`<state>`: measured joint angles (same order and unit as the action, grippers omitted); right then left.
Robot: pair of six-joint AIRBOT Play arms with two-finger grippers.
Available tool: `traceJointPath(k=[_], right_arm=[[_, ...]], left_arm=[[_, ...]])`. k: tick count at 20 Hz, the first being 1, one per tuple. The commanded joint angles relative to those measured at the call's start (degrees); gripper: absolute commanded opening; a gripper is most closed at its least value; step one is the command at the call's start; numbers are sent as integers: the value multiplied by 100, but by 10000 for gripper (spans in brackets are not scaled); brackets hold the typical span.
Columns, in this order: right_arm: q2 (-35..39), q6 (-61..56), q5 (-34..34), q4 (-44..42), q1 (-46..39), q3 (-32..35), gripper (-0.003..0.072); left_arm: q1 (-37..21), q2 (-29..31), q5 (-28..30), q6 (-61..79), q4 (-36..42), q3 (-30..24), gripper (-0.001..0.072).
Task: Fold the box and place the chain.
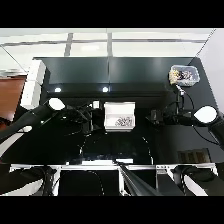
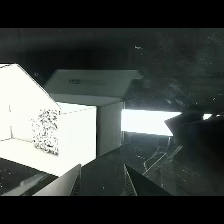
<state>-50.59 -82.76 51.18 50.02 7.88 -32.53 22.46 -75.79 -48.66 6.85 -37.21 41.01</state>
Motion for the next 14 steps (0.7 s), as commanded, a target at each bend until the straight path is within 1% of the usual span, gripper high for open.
traceJointPath(k=[1, 8, 10, 14], right_arm=[[2, -13, -17, -2, 2, -4, 318], [2, -15, -87, -7, 2, -4, 319], [2, -15, -85, -11, 2, -4, 319], [2, -15, -87, -7, 2, -4, 319]], left_arm=[[50, -339, -81, 614, 219, 177, 713], [131, -494, -22, 839, 625, 184, 713], [184, -503, 107, 839, 809, 184, 714], [339, -535, 367, 839, 833, 192, 713]])
